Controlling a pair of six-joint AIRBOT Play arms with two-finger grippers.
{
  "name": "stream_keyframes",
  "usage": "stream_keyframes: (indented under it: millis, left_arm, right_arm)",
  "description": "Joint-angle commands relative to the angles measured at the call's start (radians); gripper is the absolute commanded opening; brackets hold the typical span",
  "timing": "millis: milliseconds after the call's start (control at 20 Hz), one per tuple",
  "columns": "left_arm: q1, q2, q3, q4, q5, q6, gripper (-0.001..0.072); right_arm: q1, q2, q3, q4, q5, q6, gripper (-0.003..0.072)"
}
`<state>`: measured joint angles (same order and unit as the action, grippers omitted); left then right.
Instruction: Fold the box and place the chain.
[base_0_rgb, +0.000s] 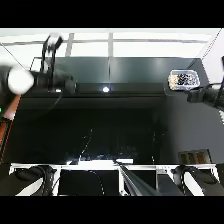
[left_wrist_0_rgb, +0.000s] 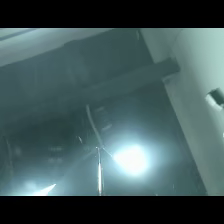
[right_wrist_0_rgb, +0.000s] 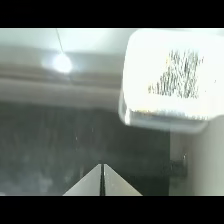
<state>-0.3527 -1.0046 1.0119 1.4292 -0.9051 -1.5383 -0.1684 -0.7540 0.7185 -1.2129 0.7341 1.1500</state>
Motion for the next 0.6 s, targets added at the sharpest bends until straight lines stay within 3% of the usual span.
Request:
stream_keyframes:
  millis: [0, 200, 350, 550]
  left_arm:
    - [0.0, 0.308, -0.406, 0.045, 0.171, -0.036, 0.0025]
    - [0.124, 0.525, -0.604, 0.05, 0.243, -0.096, 0.0026]
    - [0.193, 0.587, -0.621, 0.05, 0.244, -0.097, 0.0027]
    - [0.21, 0.588, -0.621, 0.05, 0.25, -0.097, 0.0026]
  right_arm:
    - [0.0, 0.005, -0.085, -0.02, -0.042, 0.005, 0.0017]
    - [0.0, 0.005, -0.085, -0.018, -0.042, 0.005, 0.0017]
    - [0.0, 0.005, -0.085, -0.019, -0.042, 0.005, 0.0017]
    - [0.0, 0.005, -0.085, -0.018, -0.042, 0.005, 0.0017]
